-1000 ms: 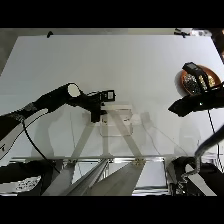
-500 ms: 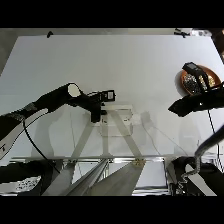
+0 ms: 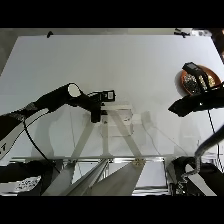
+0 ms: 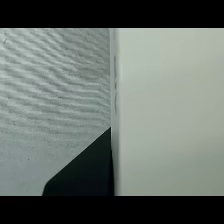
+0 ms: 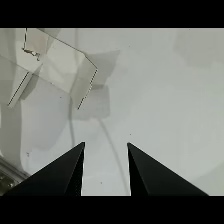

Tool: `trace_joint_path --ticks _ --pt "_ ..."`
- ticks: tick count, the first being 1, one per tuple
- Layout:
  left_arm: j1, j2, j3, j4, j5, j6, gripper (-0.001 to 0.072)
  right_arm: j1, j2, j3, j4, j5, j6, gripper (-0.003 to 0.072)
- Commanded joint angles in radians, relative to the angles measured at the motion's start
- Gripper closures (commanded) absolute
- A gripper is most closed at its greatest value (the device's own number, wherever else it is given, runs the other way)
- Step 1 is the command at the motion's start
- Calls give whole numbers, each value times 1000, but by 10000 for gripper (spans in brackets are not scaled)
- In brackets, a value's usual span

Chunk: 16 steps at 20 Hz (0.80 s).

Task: Fold the box and place the chain.

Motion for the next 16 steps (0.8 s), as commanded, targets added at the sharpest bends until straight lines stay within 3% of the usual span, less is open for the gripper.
trace_joint_path --ticks 1,8,11,13,14,16 --pt "-1 -1 -1 0 0 0 706 0 1 0 0 0 0 389" --pt "-1 0 -1 0 -8 -3 696 0 1 0 1 -6 0 388" --pt "-1 0 -1 -3 -11 -3 697 0 -1 0 33 -66 -2 401" --pt "-1 0 -1 -3 -11 -3 697 1 -19 0 105 -84 -56 630" --pt "-1 0 -1 -3 -11 -3 697 15 -33 0 136 -72 -123 677" --pt "-1 0 -1 -3 -11 -3 697 127 -30 0 90 -54 -246 679"
